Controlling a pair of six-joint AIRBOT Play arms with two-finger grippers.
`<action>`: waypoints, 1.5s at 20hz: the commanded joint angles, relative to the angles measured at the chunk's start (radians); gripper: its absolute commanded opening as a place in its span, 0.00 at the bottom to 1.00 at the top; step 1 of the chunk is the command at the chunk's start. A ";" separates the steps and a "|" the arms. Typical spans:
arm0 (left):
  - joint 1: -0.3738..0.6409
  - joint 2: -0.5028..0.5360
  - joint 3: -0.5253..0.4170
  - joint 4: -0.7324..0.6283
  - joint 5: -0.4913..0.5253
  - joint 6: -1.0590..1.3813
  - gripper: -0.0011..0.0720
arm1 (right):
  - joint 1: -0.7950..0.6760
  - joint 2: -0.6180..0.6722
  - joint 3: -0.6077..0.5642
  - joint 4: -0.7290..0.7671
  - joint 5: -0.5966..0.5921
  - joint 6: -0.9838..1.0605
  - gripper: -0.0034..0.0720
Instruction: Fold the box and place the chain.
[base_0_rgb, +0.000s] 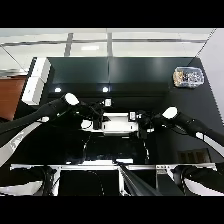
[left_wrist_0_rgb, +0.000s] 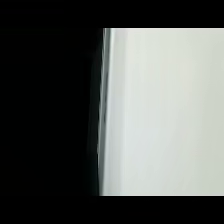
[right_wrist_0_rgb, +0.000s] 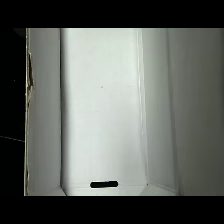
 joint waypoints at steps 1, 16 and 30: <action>0.000 0.000 0.000 0.000 0.002 0.000 0.05 | -0.001 -0.001 0.001 0.007 -0.012 0.005 0.99; 0.000 0.000 0.000 -0.001 0.002 0.000 0.05 | -0.012 -0.001 0.001 0.029 -0.024 0.008 0.99; 0.000 0.000 0.000 -0.001 0.002 0.000 0.05 | 0.005 -0.002 0.001 0.006 -0.037 0.021 0.75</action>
